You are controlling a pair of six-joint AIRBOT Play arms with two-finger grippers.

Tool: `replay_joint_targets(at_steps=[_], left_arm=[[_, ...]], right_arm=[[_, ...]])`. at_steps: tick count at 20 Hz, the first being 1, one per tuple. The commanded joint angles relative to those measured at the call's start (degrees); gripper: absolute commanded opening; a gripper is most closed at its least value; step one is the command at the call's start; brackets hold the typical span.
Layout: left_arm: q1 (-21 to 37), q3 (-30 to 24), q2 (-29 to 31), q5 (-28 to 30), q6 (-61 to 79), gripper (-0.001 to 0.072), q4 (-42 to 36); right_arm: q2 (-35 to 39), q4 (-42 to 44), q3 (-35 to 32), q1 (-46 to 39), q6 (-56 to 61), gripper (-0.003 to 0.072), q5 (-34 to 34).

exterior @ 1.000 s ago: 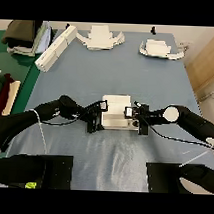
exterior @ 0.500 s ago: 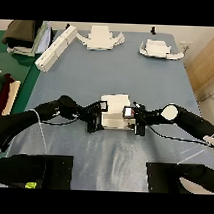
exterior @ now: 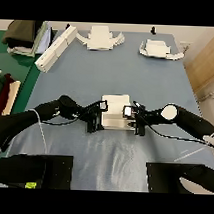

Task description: Fold the box.

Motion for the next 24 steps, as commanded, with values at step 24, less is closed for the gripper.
replay_joint_targets(at_steps=[24], left_arm=[[0.0,0.02,-0.04,0.04,0.13,0.0482,0.07]], right_arm=[[-3.28,-1.46,4.33,-18.69,77.29,0.0006,20.44]])
